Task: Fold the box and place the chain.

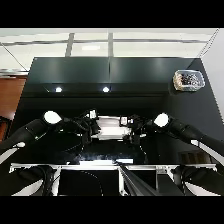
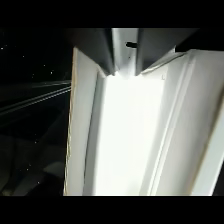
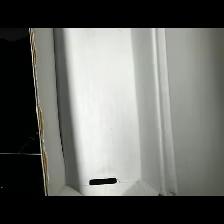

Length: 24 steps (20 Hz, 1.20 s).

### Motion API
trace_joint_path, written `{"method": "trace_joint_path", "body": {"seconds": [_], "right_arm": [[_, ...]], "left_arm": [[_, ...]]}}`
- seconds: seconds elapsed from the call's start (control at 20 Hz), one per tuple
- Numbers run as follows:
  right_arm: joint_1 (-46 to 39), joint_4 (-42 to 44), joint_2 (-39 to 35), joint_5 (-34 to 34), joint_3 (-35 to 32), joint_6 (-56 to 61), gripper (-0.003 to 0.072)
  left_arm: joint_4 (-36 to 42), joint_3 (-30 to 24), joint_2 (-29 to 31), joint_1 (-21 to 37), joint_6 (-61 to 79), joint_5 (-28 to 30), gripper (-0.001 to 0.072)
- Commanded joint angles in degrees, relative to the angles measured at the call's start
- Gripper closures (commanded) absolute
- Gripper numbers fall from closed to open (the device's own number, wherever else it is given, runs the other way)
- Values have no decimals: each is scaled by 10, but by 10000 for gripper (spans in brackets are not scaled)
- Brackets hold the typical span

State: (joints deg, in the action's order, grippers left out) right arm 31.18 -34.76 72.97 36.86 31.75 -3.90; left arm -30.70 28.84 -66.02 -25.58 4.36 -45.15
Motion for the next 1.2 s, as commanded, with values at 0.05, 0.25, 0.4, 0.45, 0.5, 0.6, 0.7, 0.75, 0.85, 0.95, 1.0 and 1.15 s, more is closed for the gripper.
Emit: {"method": "trace_joint_path", "body": {"seconds": [0.05,0.25,0.4,0.45,0.5,0.6,0.7,0.75,0.85,0.95,1.0,1.15], "right_arm": [[0,0,0,0,0,0,275],[0,0,0,0,0,0,275],[0,0,0,0,0,0,275],[0,0,0,0,0,0,275],[0,0,0,0,0,0,275],[0,0,0,0,0,0,275],[0,0,0,0,0,0,275],[0,0,0,0,0,0,275],[0,0,0,0,0,0,275],[0,0,0,0,0,0,275],[0,0,0,0,0,0,275],[0,0,0,0,0,0,275]], "left_arm": [[3,0,-3,0,1,-2,479],[-13,2,-2,1,-3,-6,536],[-96,17,22,21,-112,-19,678],[-130,21,39,36,-180,-26,678],[-169,24,61,58,-251,-36,678],[-233,27,109,113,-345,-62,679],[-274,26,142,182,-520,-64,679],[-282,24,147,217,-601,-68,679],[-282,8,142,283,-728,-85,679],[-281,-19,124,316,-799,-111,678],[-267,-31,104,320,-811,-132,678],[-166,-47,14,307,-743,-197,678]]}}
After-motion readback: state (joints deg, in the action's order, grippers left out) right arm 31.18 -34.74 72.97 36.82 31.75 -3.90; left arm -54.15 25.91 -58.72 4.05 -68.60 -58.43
